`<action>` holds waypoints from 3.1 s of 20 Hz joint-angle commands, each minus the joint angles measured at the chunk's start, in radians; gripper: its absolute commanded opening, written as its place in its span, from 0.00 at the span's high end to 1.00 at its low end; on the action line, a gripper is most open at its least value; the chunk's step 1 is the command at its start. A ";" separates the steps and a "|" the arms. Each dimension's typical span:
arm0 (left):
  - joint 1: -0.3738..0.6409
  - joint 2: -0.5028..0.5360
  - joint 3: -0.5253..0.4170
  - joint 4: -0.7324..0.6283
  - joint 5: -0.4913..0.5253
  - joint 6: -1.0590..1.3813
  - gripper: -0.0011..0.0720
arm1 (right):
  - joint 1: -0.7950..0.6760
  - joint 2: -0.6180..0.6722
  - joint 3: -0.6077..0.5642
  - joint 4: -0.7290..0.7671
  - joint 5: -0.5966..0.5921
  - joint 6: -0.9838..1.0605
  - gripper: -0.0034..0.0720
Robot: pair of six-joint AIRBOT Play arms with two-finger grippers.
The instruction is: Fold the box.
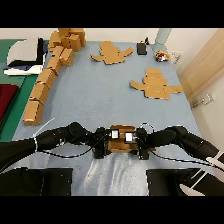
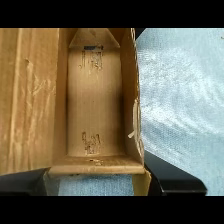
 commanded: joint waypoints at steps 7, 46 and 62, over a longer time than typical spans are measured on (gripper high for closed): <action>0.000 -0.001 0.001 0.008 0.002 -0.005 0.27 | 0.000 0.001 0.001 0.000 0.000 0.000 0.28; 0.000 -0.001 0.001 0.008 0.002 -0.005 0.27 | -0.024 0.218 0.040 -0.224 -0.175 0.484 0.00; 0.000 -0.001 0.001 0.008 0.002 -0.005 0.27 | 0.000 0.372 0.039 0.099 -0.166 1.469 0.01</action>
